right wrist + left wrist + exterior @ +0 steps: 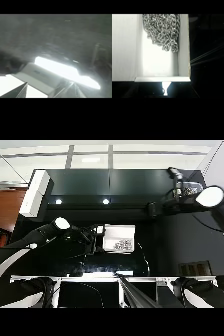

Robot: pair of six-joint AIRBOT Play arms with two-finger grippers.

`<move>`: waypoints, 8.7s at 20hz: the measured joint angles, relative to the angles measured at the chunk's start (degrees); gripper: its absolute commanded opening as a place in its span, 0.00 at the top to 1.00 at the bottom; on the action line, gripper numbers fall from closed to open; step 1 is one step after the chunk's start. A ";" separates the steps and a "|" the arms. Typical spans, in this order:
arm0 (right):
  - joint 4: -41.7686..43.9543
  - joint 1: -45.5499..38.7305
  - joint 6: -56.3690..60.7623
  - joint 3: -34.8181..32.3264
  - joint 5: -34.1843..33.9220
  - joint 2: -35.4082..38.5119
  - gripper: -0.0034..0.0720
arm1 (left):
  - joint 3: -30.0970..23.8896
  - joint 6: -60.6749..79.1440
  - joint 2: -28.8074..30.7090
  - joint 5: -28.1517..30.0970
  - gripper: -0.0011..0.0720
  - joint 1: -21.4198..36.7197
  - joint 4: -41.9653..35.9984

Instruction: Fold the box and place the chain.

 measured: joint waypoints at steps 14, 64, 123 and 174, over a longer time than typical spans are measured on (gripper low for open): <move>2.64 10.01 -30.47 0.48 15.30 -3.37 0.02 | 0.00 -0.02 0.00 1.81 0.43 0.00 -0.04; 6.05 11.65 -48.26 -12.04 -0.35 3.61 0.03 | 0.00 -0.02 0.00 2.27 0.43 0.00 0.02; 3.32 17.40 -47.91 -14.23 -4.09 3.61 0.56 | 0.02 0.00 0.00 2.38 0.43 0.02 0.07; 4.96 16.52 -31.87 -13.05 2.54 4.26 0.94 | 0.02 0.00 0.00 2.49 0.43 0.02 0.26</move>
